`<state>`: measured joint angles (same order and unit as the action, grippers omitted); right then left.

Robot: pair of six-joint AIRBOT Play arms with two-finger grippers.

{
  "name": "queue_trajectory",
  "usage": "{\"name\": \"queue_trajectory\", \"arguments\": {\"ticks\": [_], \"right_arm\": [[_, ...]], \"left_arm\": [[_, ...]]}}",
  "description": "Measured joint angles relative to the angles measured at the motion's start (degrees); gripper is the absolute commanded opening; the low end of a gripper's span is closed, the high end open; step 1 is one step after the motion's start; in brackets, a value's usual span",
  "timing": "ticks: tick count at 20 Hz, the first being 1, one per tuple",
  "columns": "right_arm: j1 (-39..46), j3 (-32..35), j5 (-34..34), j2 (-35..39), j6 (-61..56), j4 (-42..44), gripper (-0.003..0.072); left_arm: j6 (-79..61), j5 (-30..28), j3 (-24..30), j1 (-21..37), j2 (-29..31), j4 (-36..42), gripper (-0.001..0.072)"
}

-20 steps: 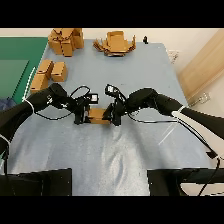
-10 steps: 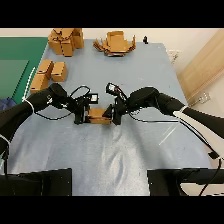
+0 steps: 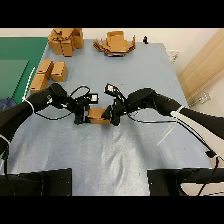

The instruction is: Fold the box.

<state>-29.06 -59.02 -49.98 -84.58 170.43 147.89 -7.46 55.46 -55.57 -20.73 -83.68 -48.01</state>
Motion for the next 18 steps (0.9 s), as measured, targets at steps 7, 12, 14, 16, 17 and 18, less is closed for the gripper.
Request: {"name": "queue_trajectory", "arguments": {"ticks": [7,12,14,16,17,18], "right_arm": [[-0.39,-0.02,0.0,-1.38,-0.02,-0.02,0.0002],[-0.48,-0.04,0.61,-1.51,0.0,-0.5,0.0002],[-0.5,-0.04,1.2,-1.51,0.0,-0.59,0.0002],[-0.48,-0.04,1.95,-1.51,-0.02,-0.66,0.0002],[-0.48,-0.04,2.08,-1.51,-0.02,-0.72,0.0002],[-0.48,-0.04,2.27,-1.51,-0.02,-0.79,0.0002]], "left_arm": [[0.02,0.02,0.0,0.0,0.0,0.0,0.0396],[0.02,0.02,0.0,0.0,0.0,0.0,0.0396],[0.04,0.02,0.0,0.0,0.0,0.0,0.0396],[0.04,0.02,0.0,0.0,0.0,0.02,0.0396],[0.04,0.04,0.0,0.0,0.0,0.02,0.0396],[0.04,0.04,0.0,0.0,0.0,0.02,0.0395]]}}
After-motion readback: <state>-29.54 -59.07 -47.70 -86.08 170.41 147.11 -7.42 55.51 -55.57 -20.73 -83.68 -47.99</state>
